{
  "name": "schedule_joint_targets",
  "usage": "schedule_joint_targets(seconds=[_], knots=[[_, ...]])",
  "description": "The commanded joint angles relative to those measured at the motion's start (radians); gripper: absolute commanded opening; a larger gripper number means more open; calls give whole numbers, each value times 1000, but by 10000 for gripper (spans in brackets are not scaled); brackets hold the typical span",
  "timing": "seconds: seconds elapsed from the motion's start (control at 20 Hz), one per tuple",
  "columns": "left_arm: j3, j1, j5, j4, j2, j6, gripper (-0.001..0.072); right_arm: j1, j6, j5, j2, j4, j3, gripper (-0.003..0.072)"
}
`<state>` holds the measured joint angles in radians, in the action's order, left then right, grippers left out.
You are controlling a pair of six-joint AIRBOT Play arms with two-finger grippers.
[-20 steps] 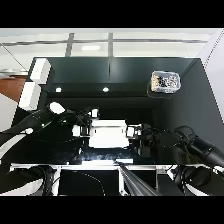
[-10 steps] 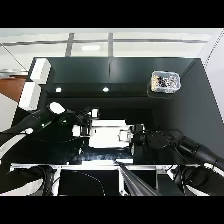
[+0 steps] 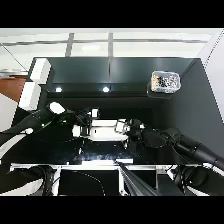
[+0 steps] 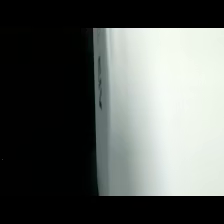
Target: Fold the box and place the chain.
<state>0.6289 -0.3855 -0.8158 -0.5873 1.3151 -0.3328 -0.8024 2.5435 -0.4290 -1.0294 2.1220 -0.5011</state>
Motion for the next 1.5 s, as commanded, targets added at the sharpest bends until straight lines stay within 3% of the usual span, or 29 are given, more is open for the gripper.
schedule_joint_targets(seconds=[0.0, 0.1, 0.55, 0.7, 0.85, 1.0, 1.3, 1.45], knots=[[1, 0, -1, 0, 0, 1, 30, -1, -216, -28, 12, -212, -42, 699], [1, 0, 0, 0, 0, 1, 30, 19, -273, -28, 29, -263, -43, 699], [1, 0, 0, 0, 0, 1, 30, 54, -277, 89, 50, -204, -43, 699], [1, 0, 0, 0, 0, 1, 30, 53, -266, 76, 29, -169, -43, 699], [1, 0, 0, 0, 0, 1, 29, 54, -86, 67, 10, -32, -43, 699], [1, 0, 0, 0, 0, 1, 30, 55, 42, 60, -9, -1, -43, 699], [1, 0, 0, 0, 0, 5, 29, 169, 53, -66, -8, -77, -43, 700], [1, 0, 0, 0, 0, 16, 30, 217, 53, -243, -8, -149, -43, 700]])
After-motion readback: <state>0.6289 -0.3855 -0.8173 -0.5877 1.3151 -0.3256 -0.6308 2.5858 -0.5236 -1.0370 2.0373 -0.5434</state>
